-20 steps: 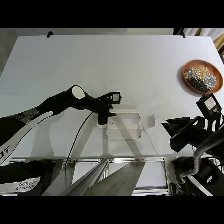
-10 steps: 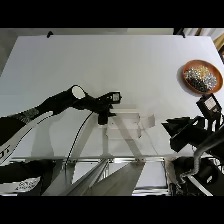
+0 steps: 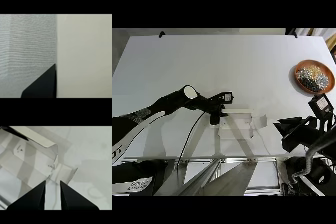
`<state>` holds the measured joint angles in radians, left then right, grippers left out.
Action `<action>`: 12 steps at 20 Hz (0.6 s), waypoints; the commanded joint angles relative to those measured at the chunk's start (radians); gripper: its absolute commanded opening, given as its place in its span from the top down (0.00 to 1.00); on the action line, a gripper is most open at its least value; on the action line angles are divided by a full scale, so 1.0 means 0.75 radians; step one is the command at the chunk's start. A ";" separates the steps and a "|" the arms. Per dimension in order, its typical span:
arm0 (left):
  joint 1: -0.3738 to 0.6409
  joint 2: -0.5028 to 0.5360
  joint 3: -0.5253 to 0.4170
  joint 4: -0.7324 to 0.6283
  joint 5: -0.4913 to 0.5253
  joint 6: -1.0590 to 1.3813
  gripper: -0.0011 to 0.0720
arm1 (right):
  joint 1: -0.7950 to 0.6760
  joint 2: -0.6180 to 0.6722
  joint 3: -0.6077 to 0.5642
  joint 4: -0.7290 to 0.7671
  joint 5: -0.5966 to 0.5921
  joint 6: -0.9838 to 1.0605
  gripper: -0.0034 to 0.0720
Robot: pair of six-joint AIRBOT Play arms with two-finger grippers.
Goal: Fold the box and place the chain.
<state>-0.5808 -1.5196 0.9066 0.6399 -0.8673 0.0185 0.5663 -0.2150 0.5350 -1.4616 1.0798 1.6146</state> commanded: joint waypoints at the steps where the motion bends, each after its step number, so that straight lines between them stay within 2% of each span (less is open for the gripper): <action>1: -0.001 -0.001 -0.001 0.001 -0.001 0.000 0.97 | 0.001 0.001 -0.001 0.027 -0.001 0.001 0.69; 3: -0.001 -0.001 -0.001 0.001 -0.001 0.001 0.97 | 0.001 0.001 -0.002 0.039 -0.010 -0.002 0.69; 4: -0.001 0.000 -0.001 0.001 -0.001 0.001 0.97 | 0.001 0.001 -0.010 0.038 -0.038 -0.028 0.74; 6: -0.001 0.000 -0.001 0.001 -0.001 0.001 0.97 | 0.001 -0.003 -0.062 0.064 -0.246 -0.074 0.76; 8: -0.001 0.000 -0.001 0.001 -0.001 0.000 0.97 | 0.002 -0.043 -0.121 0.130 -0.449 -0.154 0.93; 12: -0.001 0.000 -0.001 0.001 0.000 0.001 0.97 | 0.002 -0.290 -0.137 0.230 -0.437 -0.229 0.93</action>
<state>-0.5808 -1.5196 0.9066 0.6403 -0.8680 0.0185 0.5663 -0.3302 0.4473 -1.3571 0.8024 1.4899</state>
